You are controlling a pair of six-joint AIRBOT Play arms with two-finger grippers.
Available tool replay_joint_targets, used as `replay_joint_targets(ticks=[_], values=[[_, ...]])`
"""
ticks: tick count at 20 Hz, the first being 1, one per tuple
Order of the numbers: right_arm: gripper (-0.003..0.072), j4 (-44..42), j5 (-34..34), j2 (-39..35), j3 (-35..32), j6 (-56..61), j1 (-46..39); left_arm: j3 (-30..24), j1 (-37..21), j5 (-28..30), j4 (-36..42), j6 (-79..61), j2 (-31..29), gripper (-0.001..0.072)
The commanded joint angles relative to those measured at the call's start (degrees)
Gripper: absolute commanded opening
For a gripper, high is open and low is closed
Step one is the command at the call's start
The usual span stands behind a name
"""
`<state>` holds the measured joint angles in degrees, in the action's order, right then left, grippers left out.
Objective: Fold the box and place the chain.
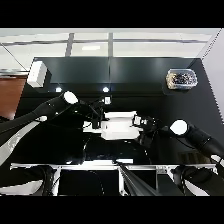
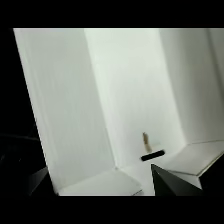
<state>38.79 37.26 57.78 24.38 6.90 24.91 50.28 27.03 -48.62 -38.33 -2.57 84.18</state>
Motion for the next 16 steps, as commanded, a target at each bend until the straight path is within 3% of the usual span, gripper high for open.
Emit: replay_joint_targets(ticks=[1,5,16], values=[[0.0699,-7.0,-5.2,0.0,-0.1,-4.9,0.6,0.1,0.0,0.0,0.0,0.0,0.0,0.0026],[0.0699,-4.0,2.0,0.0,2.4,-13.1,0.6,0.1,0.0,0.0,0.0,0.0,0.0,0.0026],[0.07,-4.1,3.6,0.4,5.1,-15.8,-7.1,0.1,0.0,-0.5,0.0,-0.7,0.0,0.0026]])
